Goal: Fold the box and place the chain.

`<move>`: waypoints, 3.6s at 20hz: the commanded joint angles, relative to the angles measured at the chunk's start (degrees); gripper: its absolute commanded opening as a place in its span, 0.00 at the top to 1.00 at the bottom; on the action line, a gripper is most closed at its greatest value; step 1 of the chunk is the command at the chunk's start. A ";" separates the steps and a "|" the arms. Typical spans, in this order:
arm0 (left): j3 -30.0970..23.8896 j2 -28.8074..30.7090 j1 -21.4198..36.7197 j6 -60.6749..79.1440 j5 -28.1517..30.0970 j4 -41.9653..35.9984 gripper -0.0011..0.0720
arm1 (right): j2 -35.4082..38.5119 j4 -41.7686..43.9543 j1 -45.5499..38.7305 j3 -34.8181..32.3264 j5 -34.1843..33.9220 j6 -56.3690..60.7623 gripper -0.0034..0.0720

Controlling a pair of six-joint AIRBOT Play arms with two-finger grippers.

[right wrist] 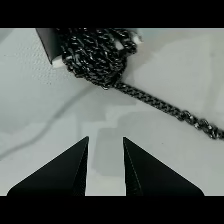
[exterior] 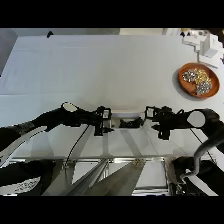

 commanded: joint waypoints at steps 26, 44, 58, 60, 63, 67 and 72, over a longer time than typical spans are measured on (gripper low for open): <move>0.04 0.04 0.04 0.02 0.04 0.00 0.90 | -7.80 10.82 0.57 -3.26 -9.73 -10.86 0.93; 0.04 0.04 0.04 0.02 0.02 0.00 0.90 | 12.46 9.25 -1.11 4.98 -0.46 7.13 0.93; 0.04 0.04 0.04 0.02 0.02 0.00 0.90 | 4.55 26.29 15.41 10.71 -8.72 1.14 0.93; 0.04 0.04 0.04 0.02 0.02 0.00 0.90 | 1.64 24.65 15.41 10.71 -8.68 1.38 0.93; 0.04 0.04 0.04 0.02 0.02 0.00 0.90 | -1.27 23.61 15.41 10.69 -8.63 1.44 0.93; 0.04 0.04 0.04 0.02 0.02 0.00 0.90 | -3.93 20.85 15.41 10.67 -7.58 5.46 0.64; 0.04 0.04 0.04 0.02 0.02 0.00 0.90 | -3.28 19.96 13.57 10.67 -3.02 5.90 0.64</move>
